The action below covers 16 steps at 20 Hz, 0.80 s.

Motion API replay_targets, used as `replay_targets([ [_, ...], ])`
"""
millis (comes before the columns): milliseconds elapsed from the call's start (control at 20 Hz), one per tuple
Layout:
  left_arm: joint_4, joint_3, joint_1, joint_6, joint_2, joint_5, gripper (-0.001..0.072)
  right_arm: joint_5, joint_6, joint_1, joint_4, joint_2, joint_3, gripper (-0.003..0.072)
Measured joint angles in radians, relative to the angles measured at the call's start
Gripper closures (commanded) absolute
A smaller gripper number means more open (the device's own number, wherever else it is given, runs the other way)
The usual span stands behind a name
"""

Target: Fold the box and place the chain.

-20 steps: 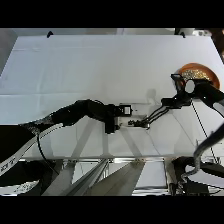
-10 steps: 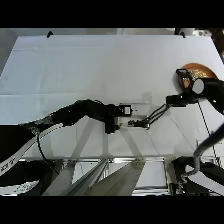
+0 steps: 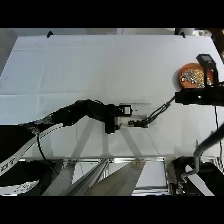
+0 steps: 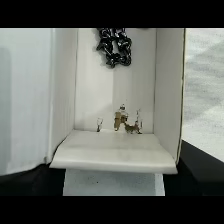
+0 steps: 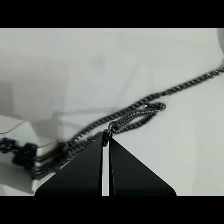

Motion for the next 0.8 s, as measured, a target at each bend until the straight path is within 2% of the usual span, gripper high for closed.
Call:
replay_targets([
  [350,0.0,0.0,0.0,0.0,0.0,0.0,0.0637,0.018,-0.178,0.0,0.328,0.226,0.0,0.0675],
  [800,0.0,0.0,0.0,0.0,0.0,0.0,0.0637,0.052,-0.398,0.0,0.698,0.281,0.0,0.0674],
])
